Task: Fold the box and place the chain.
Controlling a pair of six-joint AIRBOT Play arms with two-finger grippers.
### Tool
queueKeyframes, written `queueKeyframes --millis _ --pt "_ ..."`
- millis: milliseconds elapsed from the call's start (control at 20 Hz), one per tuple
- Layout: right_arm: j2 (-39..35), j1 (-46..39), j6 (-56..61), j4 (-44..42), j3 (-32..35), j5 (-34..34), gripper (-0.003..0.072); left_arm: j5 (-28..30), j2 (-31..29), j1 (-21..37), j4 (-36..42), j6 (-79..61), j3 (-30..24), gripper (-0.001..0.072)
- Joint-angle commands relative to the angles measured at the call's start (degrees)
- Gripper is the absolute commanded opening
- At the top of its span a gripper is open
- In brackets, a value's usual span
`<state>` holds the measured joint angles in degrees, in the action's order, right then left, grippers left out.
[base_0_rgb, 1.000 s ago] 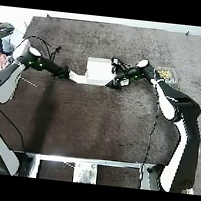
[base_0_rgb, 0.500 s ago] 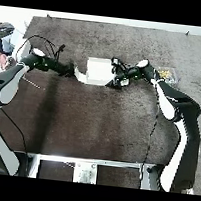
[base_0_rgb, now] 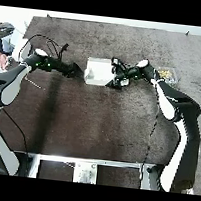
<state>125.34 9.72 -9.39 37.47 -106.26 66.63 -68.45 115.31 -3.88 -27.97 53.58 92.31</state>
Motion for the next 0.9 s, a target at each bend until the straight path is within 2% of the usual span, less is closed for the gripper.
queueKeyframes --millis 0,300,400,550,850 --pt "0.0 0.0 0.0 0.0 0.0 0.0 0.0529 -0.1 0.0 0.0 1.9 -0.1 0.0 0.0396" --pt "0.0 0.0 0.0 0.0 0.0 0.0 0.053 -0.3 0.0 -0.8 5.7 0.0 0.0 0.0397" --pt "0.0 0.0 0.0 0.0 0.0 0.0 0.0529 1.2 0.0 -1.8 4.7 1.5 0.1 0.0396" --pt "0.0 0.0 0.0 0.0 0.0 0.0 0.053 2.9 -0.6 -3.2 0.8 5.3 0.5 0.0396" --pt "0.0 0.0 0.0 0.0 0.0 0.0 0.053 0.9 -0.6 -6.9 -15.6 18.8 8.3 0.0396"
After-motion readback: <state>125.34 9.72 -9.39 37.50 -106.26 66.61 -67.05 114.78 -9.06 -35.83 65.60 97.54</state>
